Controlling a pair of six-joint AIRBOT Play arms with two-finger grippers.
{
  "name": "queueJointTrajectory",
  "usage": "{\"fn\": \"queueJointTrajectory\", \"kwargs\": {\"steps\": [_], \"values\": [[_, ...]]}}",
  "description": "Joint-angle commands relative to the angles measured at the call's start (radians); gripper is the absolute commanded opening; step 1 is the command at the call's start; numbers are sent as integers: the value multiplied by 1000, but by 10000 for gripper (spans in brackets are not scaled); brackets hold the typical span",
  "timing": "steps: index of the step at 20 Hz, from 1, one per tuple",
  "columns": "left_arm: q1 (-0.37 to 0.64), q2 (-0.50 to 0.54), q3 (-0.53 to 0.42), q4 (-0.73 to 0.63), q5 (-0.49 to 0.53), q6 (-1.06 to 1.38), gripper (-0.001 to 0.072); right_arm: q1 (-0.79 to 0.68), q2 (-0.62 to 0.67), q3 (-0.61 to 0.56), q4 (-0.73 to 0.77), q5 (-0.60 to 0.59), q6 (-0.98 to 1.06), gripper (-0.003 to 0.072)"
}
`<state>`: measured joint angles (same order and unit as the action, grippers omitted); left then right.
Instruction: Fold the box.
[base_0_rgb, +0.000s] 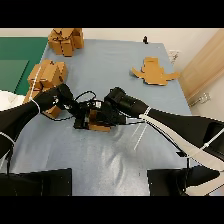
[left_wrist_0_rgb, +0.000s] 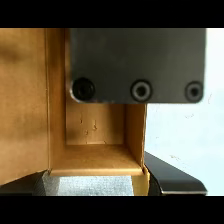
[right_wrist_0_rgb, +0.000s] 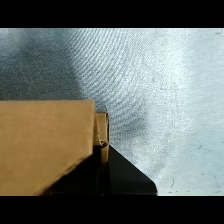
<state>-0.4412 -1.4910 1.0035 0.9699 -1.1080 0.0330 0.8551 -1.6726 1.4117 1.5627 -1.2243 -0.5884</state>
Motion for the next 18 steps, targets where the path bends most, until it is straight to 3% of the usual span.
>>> {"fn": "queueJointTrajectory", "kwargs": {"steps": [1,2,3,8,12,14,18], "values": [[-1,-1,0,-4,-2,-1,284,7,-5,8,8,18,2,6],[-1,-1,0,-4,-2,-1,284,7,-5,8,8,16,2,83],[-1,-1,0,-4,-2,-1,284,7,-5,8,8,10,2,244],[-1,-1,0,-4,-2,-1,284,5,-5,8,-23,-15,3,250],[-1,-1,0,-4,-2,0,283,5,-13,8,-37,-19,5,223],[-1,-1,0,-4,-2,-1,283,6,-14,8,-41,-52,5,21],[-1,-1,0,-4,-2,-1,283,6,-13,8,-60,-97,1,5]]}}
